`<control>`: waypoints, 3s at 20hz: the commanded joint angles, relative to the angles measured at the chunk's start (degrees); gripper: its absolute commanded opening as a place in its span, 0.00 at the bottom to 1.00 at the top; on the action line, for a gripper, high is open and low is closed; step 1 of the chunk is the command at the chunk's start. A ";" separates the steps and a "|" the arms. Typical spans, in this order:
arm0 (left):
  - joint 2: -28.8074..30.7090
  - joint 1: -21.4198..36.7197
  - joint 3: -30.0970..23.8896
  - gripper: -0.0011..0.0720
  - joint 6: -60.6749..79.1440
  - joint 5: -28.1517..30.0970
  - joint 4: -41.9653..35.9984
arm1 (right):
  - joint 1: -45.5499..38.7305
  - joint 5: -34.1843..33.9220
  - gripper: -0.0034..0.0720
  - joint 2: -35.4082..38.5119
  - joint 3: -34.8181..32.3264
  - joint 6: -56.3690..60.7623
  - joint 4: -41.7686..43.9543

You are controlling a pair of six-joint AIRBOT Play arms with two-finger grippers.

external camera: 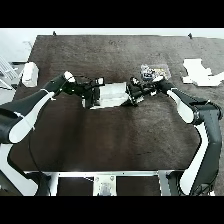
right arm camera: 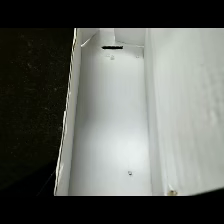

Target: Fold the box and place the chain.

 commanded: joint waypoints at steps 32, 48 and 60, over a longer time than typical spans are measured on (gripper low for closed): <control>-0.02 -0.04 0.00 0.49 8.81 4.24 -2.95 | -0.02 0.02 0.72 0.04 0.02 -0.02 0.00; -1.79 -0.63 0.00 0.28 15.93 1.22 -14.21 | -0.02 0.02 0.72 0.04 0.02 -0.02 0.00; -1.53 4.76 0.11 0.45 12.81 -1.14 -5.16 | -0.02 0.02 0.72 0.04 0.02 -0.02 0.00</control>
